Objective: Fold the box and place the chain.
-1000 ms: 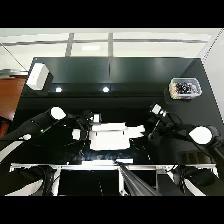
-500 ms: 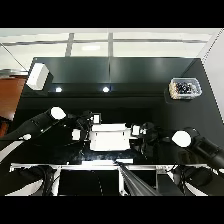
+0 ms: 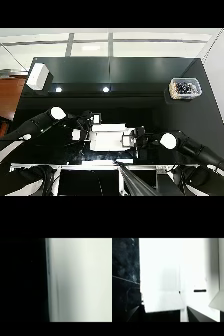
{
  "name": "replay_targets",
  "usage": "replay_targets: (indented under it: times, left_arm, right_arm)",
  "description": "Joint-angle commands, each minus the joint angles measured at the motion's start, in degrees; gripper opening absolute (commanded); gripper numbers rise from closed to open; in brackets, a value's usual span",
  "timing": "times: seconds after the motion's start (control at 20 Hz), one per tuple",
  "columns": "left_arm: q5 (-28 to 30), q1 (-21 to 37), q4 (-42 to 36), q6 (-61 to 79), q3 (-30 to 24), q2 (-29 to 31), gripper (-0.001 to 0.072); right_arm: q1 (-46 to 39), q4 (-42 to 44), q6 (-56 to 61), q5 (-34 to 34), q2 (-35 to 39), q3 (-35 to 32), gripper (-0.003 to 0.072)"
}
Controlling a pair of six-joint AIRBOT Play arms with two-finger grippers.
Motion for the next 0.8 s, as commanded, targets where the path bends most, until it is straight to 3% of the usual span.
replay_targets:
  times: [0.0, 0.55, 0.75]
  left_arm:
    - [0.0, 0.04, 0.0, -0.07, 0.07, -0.04, 0.0028]
    - [-0.2, 0.04, 0.0, -1.16, 0.07, -0.04, 0.0028]
    - [-0.2, 0.04, 0.0, -1.16, 0.07, -0.04, 0.0028]
  right_arm:
    - [3.15, 2.84, -0.83, -5.07, -0.7, -0.02, 0.0691]
    - [5.01, 5.2, 5.07, -8.11, -0.57, 1.09, 0.0691]
    - [4.98, -0.48, 10.8, -8.87, 0.7, 2.12, 0.0691]
